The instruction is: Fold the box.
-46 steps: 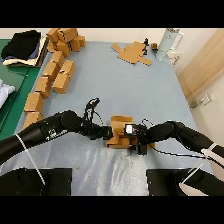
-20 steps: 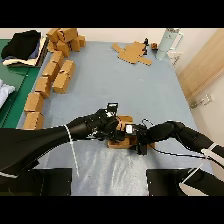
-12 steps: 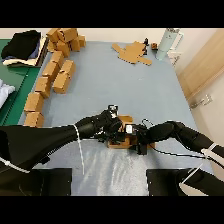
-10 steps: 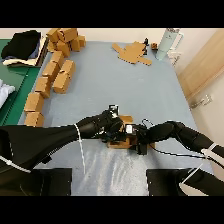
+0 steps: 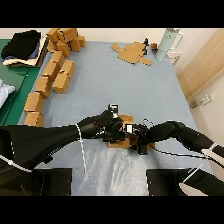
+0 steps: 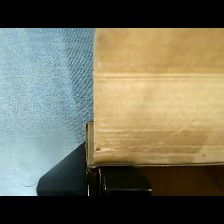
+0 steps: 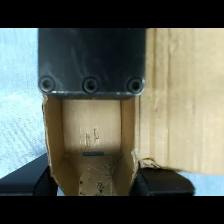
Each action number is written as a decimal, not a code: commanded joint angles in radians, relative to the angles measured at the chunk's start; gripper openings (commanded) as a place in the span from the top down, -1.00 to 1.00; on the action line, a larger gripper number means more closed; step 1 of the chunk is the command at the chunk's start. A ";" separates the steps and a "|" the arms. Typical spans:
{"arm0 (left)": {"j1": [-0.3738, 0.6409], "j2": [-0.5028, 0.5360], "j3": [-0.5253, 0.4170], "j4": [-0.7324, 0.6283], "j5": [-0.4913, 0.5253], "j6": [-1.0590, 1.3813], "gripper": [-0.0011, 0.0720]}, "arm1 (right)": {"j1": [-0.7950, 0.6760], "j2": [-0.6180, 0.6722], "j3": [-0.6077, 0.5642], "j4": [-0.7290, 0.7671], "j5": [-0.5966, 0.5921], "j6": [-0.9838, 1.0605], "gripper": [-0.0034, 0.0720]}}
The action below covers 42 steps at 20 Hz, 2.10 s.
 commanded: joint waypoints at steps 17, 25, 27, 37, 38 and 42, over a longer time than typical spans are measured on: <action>0.001 0.002 0.027 0.024 -0.063 0.028 0.93 | 0.001 0.000 0.001 0.000 0.002 0.000 -0.27; 0.000 0.002 0.028 -0.012 -0.037 0.023 0.11 | 0.001 0.000 0.001 0.000 0.002 0.000 -0.27; 0.001 0.002 0.029 -0.037 -0.039 0.021 -0.02 | 0.001 0.000 0.001 0.000 0.002 0.000 -0.27; 0.050 0.002 0.138 -0.054 -0.259 0.029 -0.02 | 0.001 0.000 0.001 0.000 0.002 0.000 -0.27; 0.064 0.002 0.147 -0.054 -0.291 0.029 -0.02 | 0.001 0.000 0.001 0.000 0.002 0.000 -0.27; 0.132 0.002 0.179 -0.111 -0.356 0.108 -0.03 | 0.001 0.000 0.001 0.000 0.002 0.000 -0.27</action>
